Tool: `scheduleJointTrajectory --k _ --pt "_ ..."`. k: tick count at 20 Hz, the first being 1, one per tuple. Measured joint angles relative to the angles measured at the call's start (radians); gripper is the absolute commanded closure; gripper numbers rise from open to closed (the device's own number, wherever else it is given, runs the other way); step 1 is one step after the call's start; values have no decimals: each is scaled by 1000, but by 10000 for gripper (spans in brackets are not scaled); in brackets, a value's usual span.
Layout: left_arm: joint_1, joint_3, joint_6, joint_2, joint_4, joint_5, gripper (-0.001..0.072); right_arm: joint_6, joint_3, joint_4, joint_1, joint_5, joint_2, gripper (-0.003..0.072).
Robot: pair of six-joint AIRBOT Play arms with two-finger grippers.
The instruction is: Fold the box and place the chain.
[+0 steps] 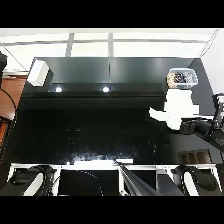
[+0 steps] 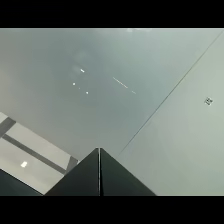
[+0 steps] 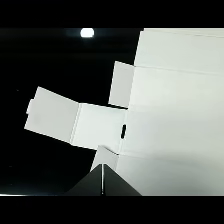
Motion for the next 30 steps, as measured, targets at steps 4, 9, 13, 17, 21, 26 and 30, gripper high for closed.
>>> scheduleJointTrajectory --k 4,9,13,17,21,26,30 --pt "0 0 0 0 0 0 678 0 0 0 0 0 0 664" --pt "0 0 0 0 0 0 678 0 0 0 0 0 0 664" --pt "0 0 0 0 0 0 678 0 0 0 0 0 0 664" --pt "0 0 0 0 0 0 678 0 0 0 0 0 0 664" --pt "0 0 0 0 0 6 678 0 0 2 0 -37 0 665" --pt "-2 0 0 8 8 -226 678 1 0 76 0 -89 0 664" --pt "-2 -5 3 -14 68 -658 597 1 0 173 0 -116 0 394"
